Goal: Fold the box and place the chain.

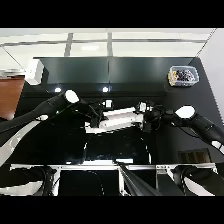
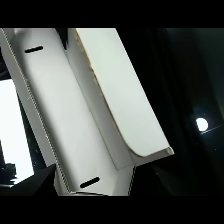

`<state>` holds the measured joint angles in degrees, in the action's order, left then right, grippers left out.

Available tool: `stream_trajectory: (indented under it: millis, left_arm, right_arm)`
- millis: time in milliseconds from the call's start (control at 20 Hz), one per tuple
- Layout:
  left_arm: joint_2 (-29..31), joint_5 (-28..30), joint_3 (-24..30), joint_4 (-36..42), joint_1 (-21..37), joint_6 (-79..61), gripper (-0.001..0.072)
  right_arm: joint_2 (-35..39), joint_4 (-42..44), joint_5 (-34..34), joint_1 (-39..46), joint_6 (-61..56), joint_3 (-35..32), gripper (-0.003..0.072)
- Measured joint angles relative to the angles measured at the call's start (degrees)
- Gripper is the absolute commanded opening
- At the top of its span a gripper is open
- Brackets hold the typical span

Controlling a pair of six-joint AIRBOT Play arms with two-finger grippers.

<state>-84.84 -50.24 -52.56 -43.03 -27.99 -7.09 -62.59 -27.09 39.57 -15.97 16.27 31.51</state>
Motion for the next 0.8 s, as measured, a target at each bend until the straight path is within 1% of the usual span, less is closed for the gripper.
stream_trajectory:
  millis: [150, 400, 550, 800]
  left_arm:
    - [-0.02, -0.02, 0.00, -0.22, 0.00, -0.02, 0.0026]
    - [-0.13, -0.15, 0.00, -0.09, 0.00, -0.04, 0.0026]
    - [-0.39, -0.07, 0.00, 0.00, 0.00, -0.04, 0.0025]
    - [-0.57, 0.04, 0.00, 0.04, 0.00, -0.04, 0.0026]
  right_arm:
    - [-1.25, 0.37, 1.70, 0.09, 0.87, 0.02, 0.0702]
    - [-4.81, 2.29, 4.35, 0.11, 6.73, 0.04, 0.0702]
    - [-7.08, 2.78, 5.01, 0.11, 9.66, 0.04, 0.0702]
    - [-8.87, 3.32, 5.27, -0.63, 12.55, 0.04, 0.0702]
